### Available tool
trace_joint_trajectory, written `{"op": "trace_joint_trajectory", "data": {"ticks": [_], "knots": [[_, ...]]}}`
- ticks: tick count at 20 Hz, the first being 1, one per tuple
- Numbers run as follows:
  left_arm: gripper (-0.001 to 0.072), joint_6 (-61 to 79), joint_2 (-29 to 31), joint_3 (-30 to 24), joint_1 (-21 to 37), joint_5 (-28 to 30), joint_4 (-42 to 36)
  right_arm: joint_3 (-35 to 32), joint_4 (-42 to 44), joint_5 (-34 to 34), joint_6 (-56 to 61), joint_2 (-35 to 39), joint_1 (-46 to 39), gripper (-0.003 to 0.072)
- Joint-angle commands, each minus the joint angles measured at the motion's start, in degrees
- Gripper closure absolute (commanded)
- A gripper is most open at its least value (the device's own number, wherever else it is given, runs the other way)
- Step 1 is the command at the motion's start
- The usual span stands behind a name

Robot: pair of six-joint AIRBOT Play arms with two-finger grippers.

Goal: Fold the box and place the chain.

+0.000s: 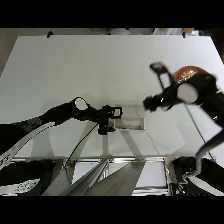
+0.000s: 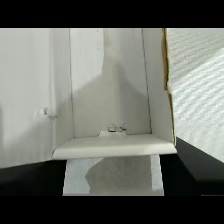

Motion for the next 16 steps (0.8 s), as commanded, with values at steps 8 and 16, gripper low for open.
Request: {"op": "trace_joint_trajectory", "data": {"ticks": [8,16], "knots": [[0.0438,0.0,0.0,0.0,0.0,0.0,0.0,11.2,-7.4,-6.5,-13.4,-16.9,-34.7,0.0415],[0.0438,0.0,0.0,0.0,0.0,0.0,0.0,11.2,-7.9,-10.1,-18.0,-26.4,-41.4,0.0415]]}}
